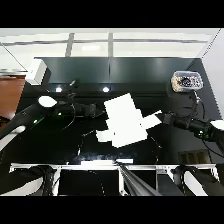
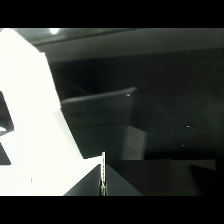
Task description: Fold the box and place the chain.
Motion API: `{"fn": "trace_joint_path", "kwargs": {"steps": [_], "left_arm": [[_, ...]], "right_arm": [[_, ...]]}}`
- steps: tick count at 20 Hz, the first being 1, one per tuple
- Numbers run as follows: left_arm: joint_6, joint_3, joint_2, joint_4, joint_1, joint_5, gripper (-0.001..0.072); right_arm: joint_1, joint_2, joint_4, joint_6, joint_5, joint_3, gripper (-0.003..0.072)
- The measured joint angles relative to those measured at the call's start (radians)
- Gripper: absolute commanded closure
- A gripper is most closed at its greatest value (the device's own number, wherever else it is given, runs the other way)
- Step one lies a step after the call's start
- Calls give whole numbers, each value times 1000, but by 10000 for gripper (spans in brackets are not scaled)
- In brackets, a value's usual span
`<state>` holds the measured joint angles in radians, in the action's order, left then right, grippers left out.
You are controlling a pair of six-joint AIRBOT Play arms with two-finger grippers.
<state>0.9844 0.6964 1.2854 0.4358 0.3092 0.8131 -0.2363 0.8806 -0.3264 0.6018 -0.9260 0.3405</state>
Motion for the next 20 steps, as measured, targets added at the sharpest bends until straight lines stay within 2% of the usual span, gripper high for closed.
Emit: {"fn": "trace_joint_path", "kwargs": {"steps": [4,8,10,11,14,15,18,19,20], "left_arm": [[-119,84,193,-125,-4,164,-5],[-156,148,327,-164,8,298,-3],[-183,174,378,-175,26,360,21],[-203,185,396,-179,35,386,72],[-250,222,439,-169,62,437,423],[-258,233,447,-159,66,444,481],[-273,266,461,-112,76,459,494],[-275,274,463,-93,78,465,577],[-277,282,465,-76,79,472,608]], "right_arm": [[47,-7,6,-3,23,-15,676],[59,-9,8,-4,31,-19,676],[61,-9,8,-4,31,-21,676],[62,-9,8,-5,31,-21,676],[63,-9,6,-6,32,-21,676],[63,-9,4,-6,33,-21,676],[63,-9,-29,-5,33,-21,677],[63,-9,-45,-5,33,-21,676],[63,-9,-60,-6,34,-21,676]]}}
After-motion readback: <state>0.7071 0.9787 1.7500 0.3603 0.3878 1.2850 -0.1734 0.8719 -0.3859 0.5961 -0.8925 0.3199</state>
